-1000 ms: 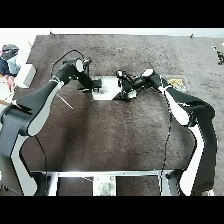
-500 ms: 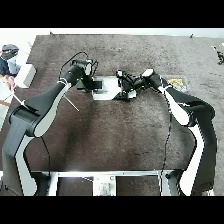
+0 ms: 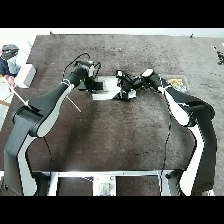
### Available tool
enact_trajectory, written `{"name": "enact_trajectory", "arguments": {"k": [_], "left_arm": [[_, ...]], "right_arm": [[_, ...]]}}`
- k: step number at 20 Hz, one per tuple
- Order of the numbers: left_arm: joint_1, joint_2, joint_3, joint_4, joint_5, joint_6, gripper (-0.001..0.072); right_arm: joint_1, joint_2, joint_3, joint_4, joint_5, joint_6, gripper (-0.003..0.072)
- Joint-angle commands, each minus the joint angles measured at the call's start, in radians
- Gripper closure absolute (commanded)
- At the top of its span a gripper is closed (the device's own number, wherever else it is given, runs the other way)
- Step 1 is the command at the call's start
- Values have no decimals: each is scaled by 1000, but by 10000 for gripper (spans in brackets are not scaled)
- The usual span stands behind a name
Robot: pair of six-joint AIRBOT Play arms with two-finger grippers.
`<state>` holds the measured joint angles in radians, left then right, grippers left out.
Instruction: Fold the box and place the chain.
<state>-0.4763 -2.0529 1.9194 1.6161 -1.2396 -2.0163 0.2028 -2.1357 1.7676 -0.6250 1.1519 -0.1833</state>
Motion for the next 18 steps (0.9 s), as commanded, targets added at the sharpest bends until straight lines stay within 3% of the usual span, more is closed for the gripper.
{"name": "enact_trajectory", "arguments": {"k": [1, 3, 4, 5, 6, 8, 10, 16, 18], "left_arm": [[-1, -2, 5, -14, -9, -11, 695], [-1, -1, 5, -24, -10, -10, 683], [-1, 0, 9, -28, -10, -3, 578], [-1, 0, 21, -35, -14, 16, 415], [-1, 0, 32, -41, -20, 37, 338], [-1, 0, 54, -49, -35, 51, 340], [1, 1, 73, -49, -61, 75, 214], [6, -9, 80, -39, -63, 56, 227], [5, -24, 79, -14, -64, -12, 356]], "right_arm": [[-1, -1, 0, -3, 0, 0, 279], [-1, -1, 0, -3, 0, 0, 279], [-1, -1, 0, -3, 0, 0, 278], [-1, -1, 0, -3, 0, 1, 279], [-1, -1, 0, -3, 0, 0, 279], [-1, -1, 0, -3, 0, 0, 278], [-1, -1, 0, -3, 0, 0, 278], [-1, -1, 0, -3, 0, 0, 279], [-1, -1, 0, -3, 0, 0, 279]]}}
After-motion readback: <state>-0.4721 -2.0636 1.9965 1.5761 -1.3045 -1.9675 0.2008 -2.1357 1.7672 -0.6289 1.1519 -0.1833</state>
